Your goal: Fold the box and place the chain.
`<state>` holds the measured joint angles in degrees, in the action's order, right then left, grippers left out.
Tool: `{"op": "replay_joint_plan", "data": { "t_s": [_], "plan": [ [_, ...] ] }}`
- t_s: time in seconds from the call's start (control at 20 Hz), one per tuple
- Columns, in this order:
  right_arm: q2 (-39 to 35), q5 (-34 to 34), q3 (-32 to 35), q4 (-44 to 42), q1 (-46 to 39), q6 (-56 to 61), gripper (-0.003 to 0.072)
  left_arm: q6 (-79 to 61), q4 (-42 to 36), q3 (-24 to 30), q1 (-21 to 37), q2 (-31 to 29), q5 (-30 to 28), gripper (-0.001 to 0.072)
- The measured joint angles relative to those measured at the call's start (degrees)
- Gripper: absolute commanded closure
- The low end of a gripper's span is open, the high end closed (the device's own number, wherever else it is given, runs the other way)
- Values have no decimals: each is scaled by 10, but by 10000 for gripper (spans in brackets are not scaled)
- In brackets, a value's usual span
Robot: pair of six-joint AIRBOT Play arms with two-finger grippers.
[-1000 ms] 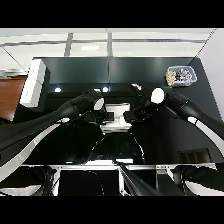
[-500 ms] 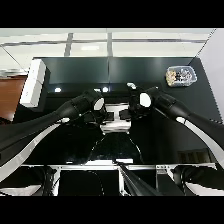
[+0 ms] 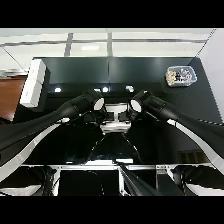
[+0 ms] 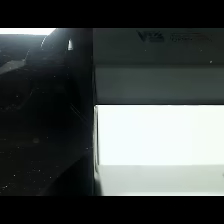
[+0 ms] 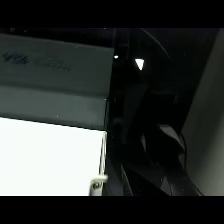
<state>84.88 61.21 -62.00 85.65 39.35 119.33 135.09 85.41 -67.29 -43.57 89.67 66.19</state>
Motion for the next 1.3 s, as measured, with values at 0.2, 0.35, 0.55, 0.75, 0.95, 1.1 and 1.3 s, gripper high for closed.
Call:
{"op": "replay_joint_plan", "data": {
  "t_s": [0.2,0.35,0.55,0.75,0.95,1.1,1.3],
  "plan": [
    [2,1,-1,7,3,23,427,0,0,0,0,0,0,683],
    [6,2,-1,-2,3,29,567,-1,0,0,0,0,0,682],
    [11,3,-2,-14,4,35,675,1,-2,0,0,0,3,683],
    [14,4,-2,-21,4,34,663,0,-2,0,0,0,2,683],
    [14,0,-1,-27,3,32,591,-2,0,0,0,0,2,683],
    [15,3,-1,-22,3,32,674,1,0,0,0,0,-1,682],
    [13,3,-2,-21,3,29,395,-2,0,0,0,0,0,682]
  ]
}}
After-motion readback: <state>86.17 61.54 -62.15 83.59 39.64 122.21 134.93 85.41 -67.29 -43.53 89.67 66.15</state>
